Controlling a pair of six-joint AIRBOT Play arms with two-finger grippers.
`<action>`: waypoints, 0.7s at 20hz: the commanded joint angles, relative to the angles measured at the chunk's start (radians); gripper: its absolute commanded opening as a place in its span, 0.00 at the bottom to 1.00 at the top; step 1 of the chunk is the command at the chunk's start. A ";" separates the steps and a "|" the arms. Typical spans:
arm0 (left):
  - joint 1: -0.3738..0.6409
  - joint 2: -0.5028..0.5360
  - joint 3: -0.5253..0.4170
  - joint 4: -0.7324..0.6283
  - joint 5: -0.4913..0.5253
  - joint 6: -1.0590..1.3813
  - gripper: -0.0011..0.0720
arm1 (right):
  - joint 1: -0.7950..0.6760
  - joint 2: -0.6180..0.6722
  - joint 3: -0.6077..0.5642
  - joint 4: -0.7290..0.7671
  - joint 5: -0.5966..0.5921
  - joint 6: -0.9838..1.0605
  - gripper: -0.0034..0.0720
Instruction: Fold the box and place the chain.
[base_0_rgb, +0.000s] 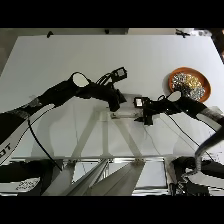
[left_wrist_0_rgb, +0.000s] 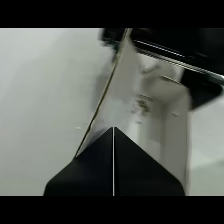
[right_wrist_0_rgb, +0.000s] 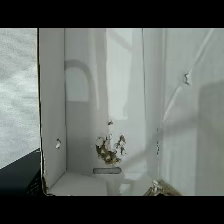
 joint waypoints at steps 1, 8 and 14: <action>0.024 -0.042 -0.004 -0.006 0.169 -0.130 0.02 | 0.000 0.000 0.000 0.000 0.000 0.000 0.55; 0.026 -0.092 -0.023 0.112 -0.002 -0.209 0.02 | 0.000 0.000 0.000 0.000 0.000 0.000 0.55; 0.059 -0.026 -0.023 0.130 -0.077 -0.164 0.02 | 0.000 0.000 0.000 0.000 0.000 0.000 0.55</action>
